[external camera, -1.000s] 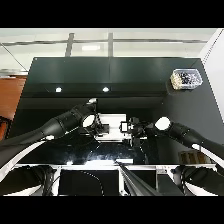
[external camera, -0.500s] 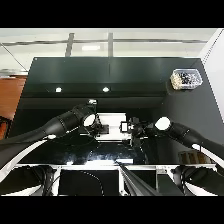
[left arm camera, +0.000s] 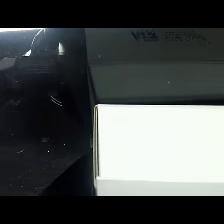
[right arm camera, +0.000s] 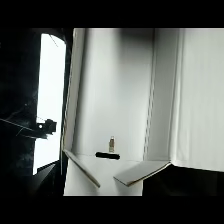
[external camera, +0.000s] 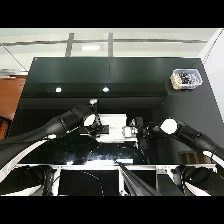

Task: Fold the box and place the chain.

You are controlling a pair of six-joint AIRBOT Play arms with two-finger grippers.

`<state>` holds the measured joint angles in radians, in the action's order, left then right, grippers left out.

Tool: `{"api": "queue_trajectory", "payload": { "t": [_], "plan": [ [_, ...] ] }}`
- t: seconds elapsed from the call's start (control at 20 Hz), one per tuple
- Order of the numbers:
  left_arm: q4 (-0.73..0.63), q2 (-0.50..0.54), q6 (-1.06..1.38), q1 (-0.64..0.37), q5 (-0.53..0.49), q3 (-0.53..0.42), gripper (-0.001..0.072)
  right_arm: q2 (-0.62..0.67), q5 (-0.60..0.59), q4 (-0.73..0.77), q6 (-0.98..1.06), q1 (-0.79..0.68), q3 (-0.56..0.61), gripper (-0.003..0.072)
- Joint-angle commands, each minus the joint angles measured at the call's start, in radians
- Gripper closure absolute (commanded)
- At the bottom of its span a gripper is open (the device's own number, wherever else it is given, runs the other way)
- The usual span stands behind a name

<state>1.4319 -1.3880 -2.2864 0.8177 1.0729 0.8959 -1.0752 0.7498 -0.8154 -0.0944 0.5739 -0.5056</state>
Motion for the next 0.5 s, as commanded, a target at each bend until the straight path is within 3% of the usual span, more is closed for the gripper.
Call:
{"api": "queue_trajectory", "payload": {
  "t": [0.0,0.05,0.1,0.15,0.3,0.4,0.45],
  "plan": [
    [0.026,0.0,0.005,0.0,0.018,0.0,0.0679,0.02,0.029,-0.013,0.016,0.002,-0.001,-0.0014],
    [0.026,0.0,0.005,0.0,0.027,0.0,0.0679,0.02,0.028,0.0,0.015,0.002,-0.001,-0.0014],
    [0.027,0.0,0.005,0.0,0.031,0.0,0.0679,0.019,0.024,0.003,0.008,0.002,-0.001,0.0051],
    [0.026,0.0,0.005,0.0,0.03,0.0,0.0679,0.018,0.023,0.003,0.008,0.002,-0.001,0.0203],
    [0.026,0.0,0.005,0.0,0.03,0.0,0.0679,0.013,0.005,0.041,0.008,0.003,-0.001,0.0218],
    [0.026,0.0,0.005,0.0,0.028,0.0,0.0679,0.011,0.005,0.087,0.009,0.003,-0.001,0.0446],
    [0.026,0.0,0.005,0.0,0.028,0.0,0.0679,0.009,0.003,0.105,0.01,0.003,-0.001,0.0447]
  ]
}}
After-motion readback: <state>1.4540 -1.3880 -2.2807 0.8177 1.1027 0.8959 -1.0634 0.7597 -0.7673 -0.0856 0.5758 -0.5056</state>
